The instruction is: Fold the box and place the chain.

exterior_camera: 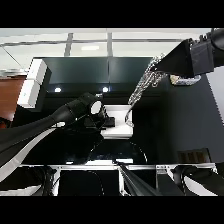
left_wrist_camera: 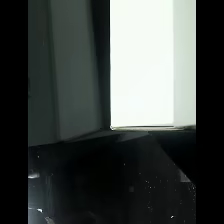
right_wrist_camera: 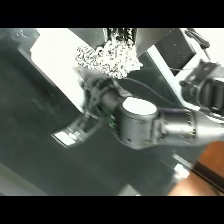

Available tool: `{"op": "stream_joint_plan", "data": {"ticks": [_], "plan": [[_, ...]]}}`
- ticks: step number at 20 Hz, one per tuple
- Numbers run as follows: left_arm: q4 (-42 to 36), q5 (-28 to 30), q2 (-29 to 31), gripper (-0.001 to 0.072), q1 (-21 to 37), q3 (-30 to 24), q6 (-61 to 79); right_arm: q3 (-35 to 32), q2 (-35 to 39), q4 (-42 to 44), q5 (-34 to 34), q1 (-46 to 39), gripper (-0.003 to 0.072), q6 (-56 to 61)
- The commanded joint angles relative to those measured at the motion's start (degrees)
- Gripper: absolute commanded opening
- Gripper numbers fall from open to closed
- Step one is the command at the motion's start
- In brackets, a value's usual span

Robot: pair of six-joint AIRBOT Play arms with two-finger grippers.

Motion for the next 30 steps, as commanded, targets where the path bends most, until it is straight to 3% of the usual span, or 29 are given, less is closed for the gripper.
{"op": "stream_joint_plan", "data": {"ticks": [1, 10, 16, 21, 26, 30], "plan": [[0.9, -0.2, 0.0, 0.0024, 0.0, 0.1, -0.5, 0.0, 0.0, 4.5, -1.9, 0.1, 0.0018, -0.2], [5.1, 0.0, 0.3, 0.0023, -0.3, 0.1, -4.4, 0.0, 0.0, 11.8, -5.8, 0.1, 0.0018, -0.4], [6.8, 0.7, 0.3, 0.0023, -0.8, 0.1, -5.0, -1.8, -0.2, 7.7, -7.3, 2.9, 0.0018, -0.8], [6.8, 0.7, 0.3, 0.0023, -0.8, 0.1, -5.0, -15.0, -0.2, 0.0, -7.3, 8.9, 0.0018, -0.8], [6.8, 0.7, 0.3, 0.0025, -0.8, 0.1, -4.4, -28.3, -0.2, -2.8, -9.2, 9.3, 0.0018, -0.7], [6.8, 0.9, 0.3, 0.0025, -0.8, 0.1, -4.4, -38.9, -0.3, -2.1, -20.0, 11.7, 0.0019, 0.5]]}}
